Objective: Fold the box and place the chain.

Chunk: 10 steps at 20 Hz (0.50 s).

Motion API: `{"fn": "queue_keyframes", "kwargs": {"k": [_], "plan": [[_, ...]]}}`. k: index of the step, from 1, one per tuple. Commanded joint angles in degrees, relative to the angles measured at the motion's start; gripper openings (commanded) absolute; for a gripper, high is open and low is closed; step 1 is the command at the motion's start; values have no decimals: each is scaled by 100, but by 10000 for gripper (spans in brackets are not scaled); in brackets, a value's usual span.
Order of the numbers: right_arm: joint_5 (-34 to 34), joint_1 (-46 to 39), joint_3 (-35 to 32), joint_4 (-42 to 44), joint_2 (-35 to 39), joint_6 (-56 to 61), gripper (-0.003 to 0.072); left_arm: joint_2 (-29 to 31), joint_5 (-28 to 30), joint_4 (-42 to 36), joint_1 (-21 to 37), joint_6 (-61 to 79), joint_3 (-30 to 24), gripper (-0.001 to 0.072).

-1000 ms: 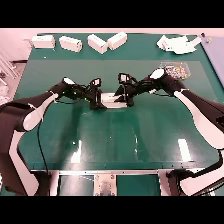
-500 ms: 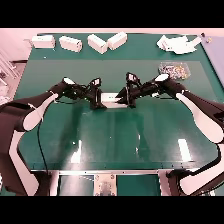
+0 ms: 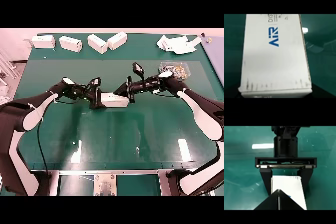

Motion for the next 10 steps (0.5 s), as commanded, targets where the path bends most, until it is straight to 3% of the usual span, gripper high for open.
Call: {"fn": "queue_keyframes", "kwargs": {"k": [1, 10], "plan": [[-15, -2, 28, -72, -238, 240, 12, 4, -2, 4, 0, 11, 2, 585], [-70, 103, 79, -909, -459, 905, 11, 4, -2, 2, 0, 9, 2, 585]]}}
